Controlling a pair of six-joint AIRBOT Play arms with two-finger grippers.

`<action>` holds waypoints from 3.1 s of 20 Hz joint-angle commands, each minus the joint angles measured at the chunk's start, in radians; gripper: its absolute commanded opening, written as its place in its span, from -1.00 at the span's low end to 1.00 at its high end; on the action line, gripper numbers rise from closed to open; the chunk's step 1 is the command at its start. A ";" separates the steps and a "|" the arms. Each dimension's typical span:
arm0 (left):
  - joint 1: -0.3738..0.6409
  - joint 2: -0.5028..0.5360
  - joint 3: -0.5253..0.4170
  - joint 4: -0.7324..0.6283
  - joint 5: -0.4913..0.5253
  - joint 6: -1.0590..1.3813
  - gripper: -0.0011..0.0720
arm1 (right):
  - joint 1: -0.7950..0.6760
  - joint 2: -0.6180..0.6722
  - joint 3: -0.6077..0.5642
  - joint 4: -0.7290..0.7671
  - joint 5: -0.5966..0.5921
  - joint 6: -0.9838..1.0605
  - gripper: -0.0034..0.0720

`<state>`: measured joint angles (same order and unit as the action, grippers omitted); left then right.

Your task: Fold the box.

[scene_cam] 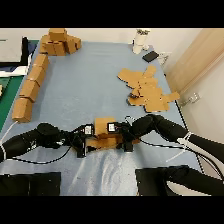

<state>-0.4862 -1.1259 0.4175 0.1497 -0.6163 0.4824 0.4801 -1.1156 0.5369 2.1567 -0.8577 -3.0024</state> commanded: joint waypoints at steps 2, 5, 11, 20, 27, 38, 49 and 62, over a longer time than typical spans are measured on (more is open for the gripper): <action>0.001 0.001 0.001 0.012 0.012 -0.013 -0.78 | 0.000 -0.001 0.000 0.001 0.000 0.001 0.41; 0.002 0.067 0.001 0.232 0.106 -0.307 -0.93 | 0.000 -0.001 0.000 0.001 0.000 0.001 0.41; 0.002 0.497 0.001 0.938 -0.008 -1.378 -0.93 | 0.000 -0.001 0.000 0.001 0.000 0.001 0.41; 0.057 0.611 -0.102 1.175 -0.245 -2.442 -0.94 | 0.000 -0.001 0.000 0.001 0.000 0.001 0.41; 0.035 0.343 -0.107 0.738 -0.027 -2.160 -0.94 | 0.000 -0.001 0.000 0.001 0.000 0.001 0.41; -0.106 0.271 -0.102 0.645 0.119 -2.133 -0.94 | 0.000 -0.001 0.000 0.001 0.000 0.001 0.41; -0.101 0.271 0.020 0.636 0.032 -2.106 -0.93 | 0.000 -0.001 0.000 0.001 0.000 0.001 0.41; -0.098 0.256 0.059 0.631 -0.013 -2.106 -0.01 | 0.000 -0.001 0.000 0.001 0.000 0.001 0.41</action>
<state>-0.5850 -0.8612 0.4721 0.7845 -0.6266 -1.6199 0.4801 -1.1156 0.5369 2.1574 -0.8574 -3.0016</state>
